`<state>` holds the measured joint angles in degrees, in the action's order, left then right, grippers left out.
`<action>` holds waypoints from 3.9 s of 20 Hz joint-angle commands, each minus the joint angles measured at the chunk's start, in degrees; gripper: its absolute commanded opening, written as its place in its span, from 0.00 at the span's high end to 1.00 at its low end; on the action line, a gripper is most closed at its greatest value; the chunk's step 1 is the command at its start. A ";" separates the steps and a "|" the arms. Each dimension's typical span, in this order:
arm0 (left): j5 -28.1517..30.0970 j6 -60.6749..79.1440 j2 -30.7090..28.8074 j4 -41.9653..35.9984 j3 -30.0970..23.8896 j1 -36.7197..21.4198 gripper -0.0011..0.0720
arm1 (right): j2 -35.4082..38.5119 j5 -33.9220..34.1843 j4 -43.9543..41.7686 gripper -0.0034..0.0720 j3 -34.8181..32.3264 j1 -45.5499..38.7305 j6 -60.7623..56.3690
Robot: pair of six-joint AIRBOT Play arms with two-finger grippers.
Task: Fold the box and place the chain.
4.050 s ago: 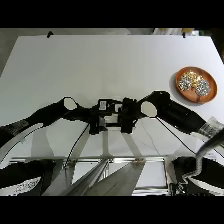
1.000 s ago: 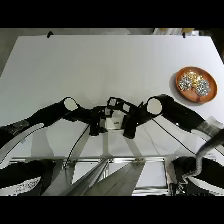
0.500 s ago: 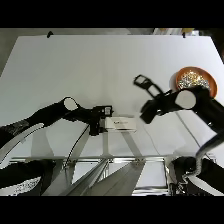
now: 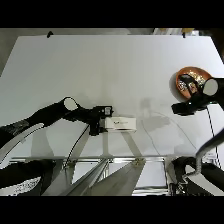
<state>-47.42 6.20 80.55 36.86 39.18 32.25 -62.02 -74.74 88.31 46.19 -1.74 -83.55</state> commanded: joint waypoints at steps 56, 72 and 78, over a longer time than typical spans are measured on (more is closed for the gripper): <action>-16.48 -72.08 -41.09 41.16 -0.04 -53.94 0.04 | -0.24 -1.29 0.79 0.93 -0.02 -3.45 -1.92; -16.48 -72.08 -41.09 41.16 -0.04 -53.96 0.04 | -0.24 -1.31 0.79 0.93 -0.02 -3.45 -1.95; -16.48 -72.08 -41.09 41.16 -0.04 -53.96 0.04 | -0.24 -1.29 0.79 0.93 -0.02 -3.45 -1.92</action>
<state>-63.92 -65.84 39.51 78.00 39.11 -21.69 -62.22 -76.03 89.10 46.19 -5.17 -85.47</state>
